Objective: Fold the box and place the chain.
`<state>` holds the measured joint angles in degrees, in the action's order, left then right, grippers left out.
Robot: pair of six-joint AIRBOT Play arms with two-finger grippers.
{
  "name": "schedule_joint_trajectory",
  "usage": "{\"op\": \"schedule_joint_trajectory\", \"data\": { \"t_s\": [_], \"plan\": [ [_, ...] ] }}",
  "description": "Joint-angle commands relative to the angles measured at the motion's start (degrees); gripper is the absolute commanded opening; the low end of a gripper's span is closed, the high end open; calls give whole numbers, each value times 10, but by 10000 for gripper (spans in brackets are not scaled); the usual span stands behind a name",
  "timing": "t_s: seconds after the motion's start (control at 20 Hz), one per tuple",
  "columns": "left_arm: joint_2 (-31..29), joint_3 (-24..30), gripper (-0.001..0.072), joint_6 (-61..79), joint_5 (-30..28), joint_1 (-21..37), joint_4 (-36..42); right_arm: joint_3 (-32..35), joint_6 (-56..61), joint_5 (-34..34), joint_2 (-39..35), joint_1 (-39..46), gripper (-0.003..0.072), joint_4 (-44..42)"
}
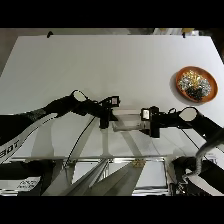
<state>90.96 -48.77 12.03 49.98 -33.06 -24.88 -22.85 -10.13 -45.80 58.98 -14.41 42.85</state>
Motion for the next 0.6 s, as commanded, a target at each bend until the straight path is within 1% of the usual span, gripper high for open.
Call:
{"op": "schedule_joint_trajectory", "data": {
  "t_s": [0.0, 0.2, 0.25, 0.55],
  "plan": [
    [0, 0, 11, 0, 0, 0, 0, -1, -32, -14, 29, 0, 681, -15],
    [0, 0, 11, 0, 0, 0, 0, -1, -39, -12, 38, 0, 667, -17],
    [0, 0, 11, 0, 0, 0, 0, -1, -39, -12, 38, 0, 633, -18],
    [0, 0, 11, 0, 0, 0, 0, -1, -54, -8, 45, 0, 629, -33]
  ]
}}
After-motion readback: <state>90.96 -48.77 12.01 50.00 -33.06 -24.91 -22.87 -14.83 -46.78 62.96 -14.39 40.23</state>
